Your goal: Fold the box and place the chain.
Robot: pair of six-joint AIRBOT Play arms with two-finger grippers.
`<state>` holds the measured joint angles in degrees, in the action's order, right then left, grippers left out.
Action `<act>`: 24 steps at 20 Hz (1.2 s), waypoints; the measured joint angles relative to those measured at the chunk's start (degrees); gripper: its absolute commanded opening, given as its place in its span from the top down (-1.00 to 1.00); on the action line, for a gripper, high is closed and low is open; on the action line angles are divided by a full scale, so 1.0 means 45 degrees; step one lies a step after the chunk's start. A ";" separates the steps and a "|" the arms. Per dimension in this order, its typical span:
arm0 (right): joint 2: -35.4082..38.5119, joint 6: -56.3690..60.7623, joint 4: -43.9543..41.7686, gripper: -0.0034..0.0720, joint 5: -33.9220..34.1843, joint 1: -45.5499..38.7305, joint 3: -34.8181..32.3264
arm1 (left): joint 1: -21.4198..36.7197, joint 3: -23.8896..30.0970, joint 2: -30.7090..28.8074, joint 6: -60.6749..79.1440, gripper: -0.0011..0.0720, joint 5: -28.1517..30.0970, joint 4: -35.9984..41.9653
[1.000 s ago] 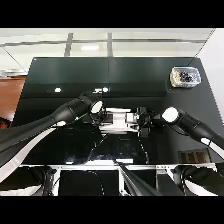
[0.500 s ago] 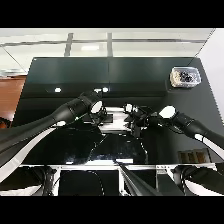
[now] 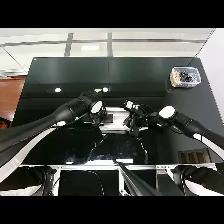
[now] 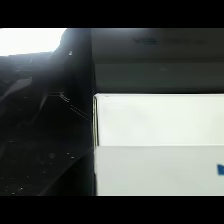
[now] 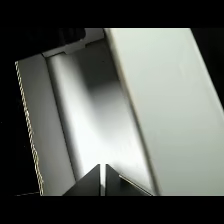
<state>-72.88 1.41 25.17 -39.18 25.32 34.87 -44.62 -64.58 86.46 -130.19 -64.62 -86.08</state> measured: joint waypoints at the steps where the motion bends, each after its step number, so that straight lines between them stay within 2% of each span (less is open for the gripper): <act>1: 0.0097 0.0583 0.0257 0.88 -0.0087 -0.0039 0.0019 | 0.0000 0.0000 0.0000 0.0010 0.90 0.0000 0.0000; 3: 0.0549 0.2846 0.1331 0.88 -0.0738 -0.0379 0.0223 | 0.0000 0.0000 0.0000 0.0029 0.90 -0.0005 -0.0005; 5: 0.1331 0.6144 0.2914 0.88 -0.2157 -0.1239 0.0665 | 0.0000 0.0000 0.0000 0.0024 0.90 -0.0019 -0.0005; 8: 0.2769 1.1152 0.5377 0.88 -0.4269 -0.3609 0.1137 | 0.0000 0.0000 0.0000 0.0024 0.90 -0.0058 -0.0019; 10: 0.3366 1.3896 0.6290 0.88 -0.4731 -0.5595 0.0840 | 0.0005 0.0000 0.0000 0.0019 0.90 -0.0053 -0.0044; 12: 0.3502 1.5761 0.6237 0.88 -0.4537 -0.7223 0.0121 | 0.0000 0.0000 0.0000 0.0010 0.90 -0.0049 -0.0044; 14: 0.3191 1.6490 0.5508 0.88 -0.4488 -0.8034 -0.0656 | 0.0000 0.0000 0.0000 0.0000 0.90 -0.0044 -0.0044; 16: 0.2467 1.6485 0.4537 0.88 -0.4284 -0.8058 -0.1190 | 0.0000 0.0000 0.0000 0.0000 0.90 -0.0039 -0.0044; 20: 0.0748 1.4843 0.2176 0.88 -0.4070 -0.6834 -0.1622 | 0.0000 0.0000 0.0000 0.0005 0.90 -0.0044 -0.0044; 24: -0.0199 1.3551 0.0325 0.88 -0.3390 -0.5552 -0.1656 | 0.0000 0.0000 0.0000 0.0010 0.90 -0.0068 -0.0044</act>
<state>-73.78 62.39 26.63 -54.43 0.34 27.42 -44.62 -64.58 86.46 -130.15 -64.93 -86.28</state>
